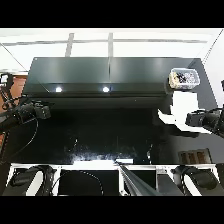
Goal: Fold the box and place the chain.
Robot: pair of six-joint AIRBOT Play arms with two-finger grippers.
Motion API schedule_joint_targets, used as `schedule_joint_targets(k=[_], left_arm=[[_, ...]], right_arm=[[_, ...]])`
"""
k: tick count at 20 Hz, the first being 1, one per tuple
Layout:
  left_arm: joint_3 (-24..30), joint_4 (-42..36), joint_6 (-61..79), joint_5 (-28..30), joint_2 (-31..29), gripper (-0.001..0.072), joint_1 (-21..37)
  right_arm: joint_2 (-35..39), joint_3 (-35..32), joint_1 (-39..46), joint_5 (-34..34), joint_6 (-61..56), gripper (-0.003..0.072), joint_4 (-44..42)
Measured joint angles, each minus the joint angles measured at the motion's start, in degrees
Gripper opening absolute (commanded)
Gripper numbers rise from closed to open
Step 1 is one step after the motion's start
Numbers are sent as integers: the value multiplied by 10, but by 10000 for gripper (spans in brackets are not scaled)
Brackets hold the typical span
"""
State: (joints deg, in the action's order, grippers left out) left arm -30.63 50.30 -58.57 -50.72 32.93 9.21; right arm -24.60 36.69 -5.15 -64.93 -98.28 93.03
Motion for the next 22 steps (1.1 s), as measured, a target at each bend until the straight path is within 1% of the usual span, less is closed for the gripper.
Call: schedule_joint_targets(k=[14, 17, 19, 20, 21, 22], left_arm=[[0, -2, 0, 2, 0, 31, 0], [0, -30, 0, 17, 0, 31, 0], [0, -60, -1, 41, 2, 34, 0], [0, -79, -1, 53, 3, 113, 0], [0, -98, -1, 62, 6, 506, 0], [0, -114, -1, 71, 10, 702, -1]], right_arm=[[0, 0, 0, 0, 0, 45, 0], [0, 0, 0, 7, 0, 45, 0], [0, 0, 0, 39, 0, 47, -2], [0, 0, 0, 59, 0, 141, -7], [0, 0, 0, 76, 0, 635, -13], [0, 0, 0, 96, -1, 703, -19]])
